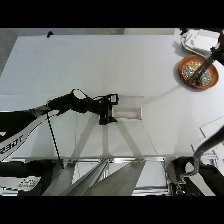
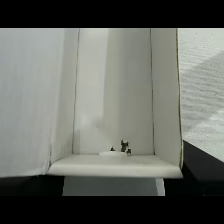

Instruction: Fold the box and place the chain.

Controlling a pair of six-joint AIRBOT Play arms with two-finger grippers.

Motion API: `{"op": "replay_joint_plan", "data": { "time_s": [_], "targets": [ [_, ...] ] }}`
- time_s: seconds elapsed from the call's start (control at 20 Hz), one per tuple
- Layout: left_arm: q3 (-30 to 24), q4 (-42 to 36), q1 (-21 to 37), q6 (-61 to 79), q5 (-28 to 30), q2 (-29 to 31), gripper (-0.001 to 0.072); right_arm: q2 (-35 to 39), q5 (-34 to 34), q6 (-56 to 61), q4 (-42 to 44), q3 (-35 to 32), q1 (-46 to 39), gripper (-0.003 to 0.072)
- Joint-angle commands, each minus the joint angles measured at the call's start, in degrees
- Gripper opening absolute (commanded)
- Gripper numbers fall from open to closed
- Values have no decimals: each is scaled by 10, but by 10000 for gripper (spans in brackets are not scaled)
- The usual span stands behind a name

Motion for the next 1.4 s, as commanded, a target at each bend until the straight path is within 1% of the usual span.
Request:
{"op": "replay_joint_plan", "data": {
  "time_s": [0.0, 0.15, 0.3, 0.4, 0.55, 0.7, 0.8, 0.9, 1.05, 1.15, 1.35],
  "targets": [
    [0, 0, 0, 0, 0, 0, 329, 36, 46, 7, 35, 0, 48, 10],
    [0, 0, 0, 0, 0, 0, 329, 36, 77, 30, 35, -2, 103, 10],
    [0, 0, 0, 0, 0, 0, 329, 36, 68, 45, 31, -32, 171, 10],
    [0, 0, 0, 0, 0, 0, 329, 35, 33, 47, 27, -75, 212, 10],
    [0, 0, 0, 0, 0, 0, 329, 28, -54, 57, 28, -155, 267, 10],
    [0, 0, 0, 0, 0, 0, 329, 4, -129, 59, 28, -223, 323, 10],
    [0, 0, 0, 0, 0, 0, 329, -24, -184, 62, 28, -256, 353, 10],
    [0, 0, 0, 0, 0, 0, 329, -70, -215, 61, 28, -271, 386, 10],
    [0, 0, 0, 0, 0, 0, 329, -150, -228, 61, 27, -272, 426, 10],
    [0, 0, 0, 0, 0, 0, 329, -195, -235, 68, 27, -273, 436, 11],
    [0, 0, 0, 0, 0, 0, 329, -243, -252, 108, -6, -273, 437, 11]
  ]
}}
